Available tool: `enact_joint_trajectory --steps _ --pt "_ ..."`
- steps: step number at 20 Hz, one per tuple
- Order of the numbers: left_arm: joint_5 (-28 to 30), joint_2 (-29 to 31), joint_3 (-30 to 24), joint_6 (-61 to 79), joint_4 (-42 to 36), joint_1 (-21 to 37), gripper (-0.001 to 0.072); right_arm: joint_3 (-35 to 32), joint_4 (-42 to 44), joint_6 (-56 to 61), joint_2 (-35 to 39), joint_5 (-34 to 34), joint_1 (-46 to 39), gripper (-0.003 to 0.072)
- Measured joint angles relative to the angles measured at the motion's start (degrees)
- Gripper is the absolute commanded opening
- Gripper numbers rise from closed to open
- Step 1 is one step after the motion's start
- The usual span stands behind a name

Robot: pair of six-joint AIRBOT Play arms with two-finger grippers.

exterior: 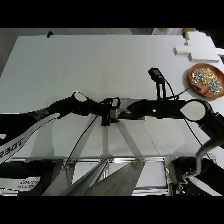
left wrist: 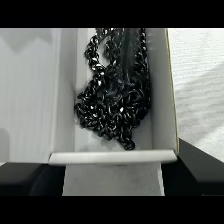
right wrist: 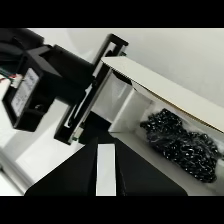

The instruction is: Fold the box and place the chain.

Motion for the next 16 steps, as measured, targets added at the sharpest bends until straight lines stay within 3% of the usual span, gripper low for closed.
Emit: enact_joint_trajectory --steps 3,5,9,15,16 --pt "0.0 0.0 0.0 0.0 0.0 0.0 0.0039 1.7 -1.2 0.2 -0.9 0.6 -0.9 0.0114" --pt "0.0 0.0 0.0 0.0 0.0 0.0 0.0039 4.6 -2.2 0.3 -1.2 2.0 -3.8 0.0016" --pt "0.0 0.0 0.0 0.0 0.0 0.0 0.0039 9.8 -7.3 0.9 -1.6 3.2 -11.8 0.0014" --pt "0.0 0.0 0.0 0.0 0.0 0.0 0.0039 11.4 -26.3 10.5 -8.4 8.3 -17.4 0.0014" --pt "0.0 0.0 0.0 0.0 0.0 0.0 0.0039 11.2 -28.1 11.3 -10.1 9.4 -17.6 0.0041"
